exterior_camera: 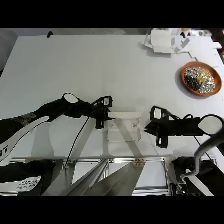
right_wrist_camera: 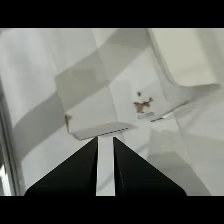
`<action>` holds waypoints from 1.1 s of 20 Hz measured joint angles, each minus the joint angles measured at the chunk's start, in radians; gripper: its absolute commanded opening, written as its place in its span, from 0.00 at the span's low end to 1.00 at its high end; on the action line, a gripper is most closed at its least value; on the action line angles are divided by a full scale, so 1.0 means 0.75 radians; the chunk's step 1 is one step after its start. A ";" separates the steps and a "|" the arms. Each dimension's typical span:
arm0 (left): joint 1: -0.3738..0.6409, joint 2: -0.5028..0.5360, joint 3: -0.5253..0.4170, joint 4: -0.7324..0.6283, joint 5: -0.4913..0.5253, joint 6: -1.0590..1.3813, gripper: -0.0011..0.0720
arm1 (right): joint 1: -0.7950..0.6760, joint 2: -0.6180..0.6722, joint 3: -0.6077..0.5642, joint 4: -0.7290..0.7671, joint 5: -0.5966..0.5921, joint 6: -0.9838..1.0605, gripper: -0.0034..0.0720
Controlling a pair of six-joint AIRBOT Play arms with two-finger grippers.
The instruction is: Fold the box and place the chain.
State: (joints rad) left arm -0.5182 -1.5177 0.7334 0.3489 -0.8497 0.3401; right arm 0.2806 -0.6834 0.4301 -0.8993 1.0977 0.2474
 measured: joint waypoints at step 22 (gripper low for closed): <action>-0.001 -0.001 -0.001 -0.001 -0.001 -0.002 0.03 | 0.421 -0.159 -0.233 -0.088 -0.870 -0.167 0.96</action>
